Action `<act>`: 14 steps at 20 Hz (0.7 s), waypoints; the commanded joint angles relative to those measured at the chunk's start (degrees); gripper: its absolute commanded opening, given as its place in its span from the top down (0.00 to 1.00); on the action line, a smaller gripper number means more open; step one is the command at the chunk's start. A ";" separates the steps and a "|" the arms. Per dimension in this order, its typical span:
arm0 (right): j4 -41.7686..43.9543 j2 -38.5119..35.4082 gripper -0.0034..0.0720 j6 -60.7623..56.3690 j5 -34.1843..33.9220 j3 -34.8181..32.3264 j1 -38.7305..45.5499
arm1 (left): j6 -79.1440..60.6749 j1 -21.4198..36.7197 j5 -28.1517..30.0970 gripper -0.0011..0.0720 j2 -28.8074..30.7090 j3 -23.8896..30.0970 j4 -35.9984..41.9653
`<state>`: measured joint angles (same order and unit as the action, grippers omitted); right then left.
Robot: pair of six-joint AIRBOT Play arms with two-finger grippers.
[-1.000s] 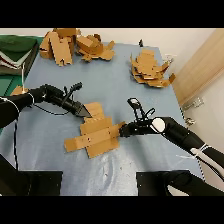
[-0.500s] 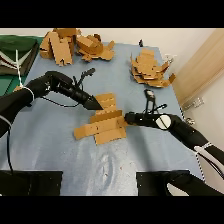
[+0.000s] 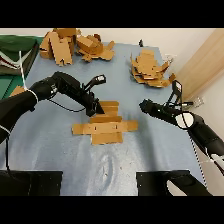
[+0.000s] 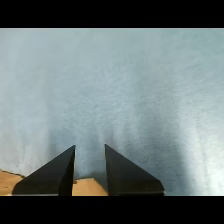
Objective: Fold the box.
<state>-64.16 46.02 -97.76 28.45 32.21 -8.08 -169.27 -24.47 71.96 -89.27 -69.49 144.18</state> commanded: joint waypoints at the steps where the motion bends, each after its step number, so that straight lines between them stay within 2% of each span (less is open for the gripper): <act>1: 0.52 -2.49 0.58 -0.28 3.39 0.09 0.57 | -1.70 -2.29 -4.31 0.97 0.42 0.17 -3.82; 5: 0.55 -2.51 0.58 -0.26 7.26 0.09 0.55 | -0.48 -2.95 -4.39 0.97 5.38 0.96 -3.72; 6: 0.55 -2.54 0.58 -0.09 7.19 0.09 0.55 | -1.51 -2.97 -7.32 0.97 7.52 2.71 -4.09; 9: 0.52 -2.54 0.58 0.35 7.19 0.09 -0.42 | -1.70 -3.26 -22.56 0.97 13.09 11.17 -5.86; 10: 0.55 -2.51 0.58 0.33 7.26 0.09 -0.92 | -1.70 -3.39 -25.64 0.97 14.14 13.62 -7.23; 12: 0.52 -2.51 0.58 0.31 7.15 0.09 -1.49 | -1.73 -3.67 -26.84 0.97 14.10 16.39 -7.87; 14: 0.79 -2.51 0.58 0.31 7.39 0.09 -1.70 | -1.73 -4.50 -26.77 0.97 12.92 16.94 -7.93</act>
<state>-63.61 43.55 -97.54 35.42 32.25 -9.28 -170.89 -28.27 49.43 -76.64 -55.35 137.45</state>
